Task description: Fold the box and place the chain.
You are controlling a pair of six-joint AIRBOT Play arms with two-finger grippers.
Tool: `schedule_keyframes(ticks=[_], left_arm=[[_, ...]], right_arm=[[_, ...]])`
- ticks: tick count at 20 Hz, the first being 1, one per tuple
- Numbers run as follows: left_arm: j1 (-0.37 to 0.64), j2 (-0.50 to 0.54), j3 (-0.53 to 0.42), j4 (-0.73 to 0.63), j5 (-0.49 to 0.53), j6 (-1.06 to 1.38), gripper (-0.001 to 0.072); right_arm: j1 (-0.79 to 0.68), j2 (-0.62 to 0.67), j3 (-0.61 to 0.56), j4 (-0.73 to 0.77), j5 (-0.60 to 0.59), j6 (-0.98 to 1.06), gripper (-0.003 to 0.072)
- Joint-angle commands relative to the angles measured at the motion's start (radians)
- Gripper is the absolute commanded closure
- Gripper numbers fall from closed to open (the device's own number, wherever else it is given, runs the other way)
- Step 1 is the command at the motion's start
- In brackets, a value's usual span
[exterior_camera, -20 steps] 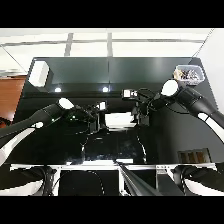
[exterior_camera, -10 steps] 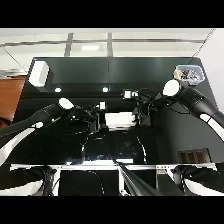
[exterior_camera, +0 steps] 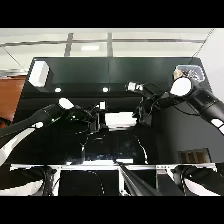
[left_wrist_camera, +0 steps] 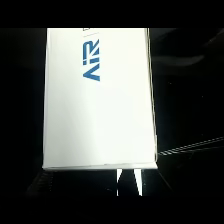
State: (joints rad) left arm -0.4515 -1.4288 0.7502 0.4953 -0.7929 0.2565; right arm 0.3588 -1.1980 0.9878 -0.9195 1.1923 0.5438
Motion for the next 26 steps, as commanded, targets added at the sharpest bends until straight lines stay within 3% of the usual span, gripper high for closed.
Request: schedule_keyframes(ticks=[1,5,7,17,26], left_arm=[[0.000,0.000,0.001,0.000,-0.001,0.001,0.0375],[0.000,0.000,0.001,0.000,-0.001,0.001,0.0375],[0.000,0.000,0.001,0.000,0.000,0.001,0.0375],[0.000,0.000,0.001,0.000,0.000,0.001,0.0375],[0.000,0.000,0.001,0.000,0.000,0.001,0.0375]], right_arm=[[-0.043,0.018,-0.047,0.124,0.056,0.314,0.0673],[-0.128,0.009,-0.219,0.579,-0.071,0.321,0.0673],[-0.134,-0.014,-0.265,0.689,-0.105,0.320,0.0673],[-0.107,-0.131,-0.267,0.565,-0.132,0.392,0.0673],[-0.102,-0.141,-0.267,0.491,-0.170,0.416,0.0673]])
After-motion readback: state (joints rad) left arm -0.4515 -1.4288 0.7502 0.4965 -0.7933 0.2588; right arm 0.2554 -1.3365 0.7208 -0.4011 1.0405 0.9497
